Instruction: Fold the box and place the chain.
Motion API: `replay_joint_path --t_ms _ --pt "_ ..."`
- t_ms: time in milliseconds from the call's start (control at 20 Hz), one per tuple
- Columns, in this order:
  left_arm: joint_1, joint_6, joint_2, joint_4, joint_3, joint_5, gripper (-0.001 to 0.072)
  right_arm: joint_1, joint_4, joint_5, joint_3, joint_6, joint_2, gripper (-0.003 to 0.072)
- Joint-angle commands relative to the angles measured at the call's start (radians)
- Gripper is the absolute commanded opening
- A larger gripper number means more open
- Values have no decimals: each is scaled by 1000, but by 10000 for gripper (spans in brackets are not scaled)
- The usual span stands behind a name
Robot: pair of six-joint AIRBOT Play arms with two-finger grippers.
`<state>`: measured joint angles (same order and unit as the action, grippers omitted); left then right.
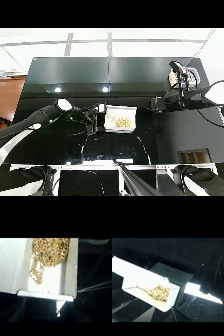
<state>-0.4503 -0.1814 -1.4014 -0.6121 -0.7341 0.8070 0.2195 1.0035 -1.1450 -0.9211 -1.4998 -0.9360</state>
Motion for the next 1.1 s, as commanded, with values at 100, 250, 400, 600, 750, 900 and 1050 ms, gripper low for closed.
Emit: replay_joint_path --t_ms 100,250,400,600,750,900,1050 --pt "-5 -6 -12 0 -1 -14 715 1 0 2 0 0 0 262" --pt "-11 -33 -13 0 -2 -15 714 1 0 4 0 0 0 262" --pt "-28 -82 -17 21 -13 -18 714 1 0 6 0 0 0 261" --pt "-39 -104 -19 71 -22 -19 715 1 2 6 0 0 0 262" --pt "-42 -104 -21 73 -22 -26 714 1 3 6 0 0 0 262" --pt "-32 -104 -29 71 -30 -46 714 1 3 6 0 0 0 262" --pt "-29 -109 -34 70 -50 -24 708 1 3 6 0 0 0 262"
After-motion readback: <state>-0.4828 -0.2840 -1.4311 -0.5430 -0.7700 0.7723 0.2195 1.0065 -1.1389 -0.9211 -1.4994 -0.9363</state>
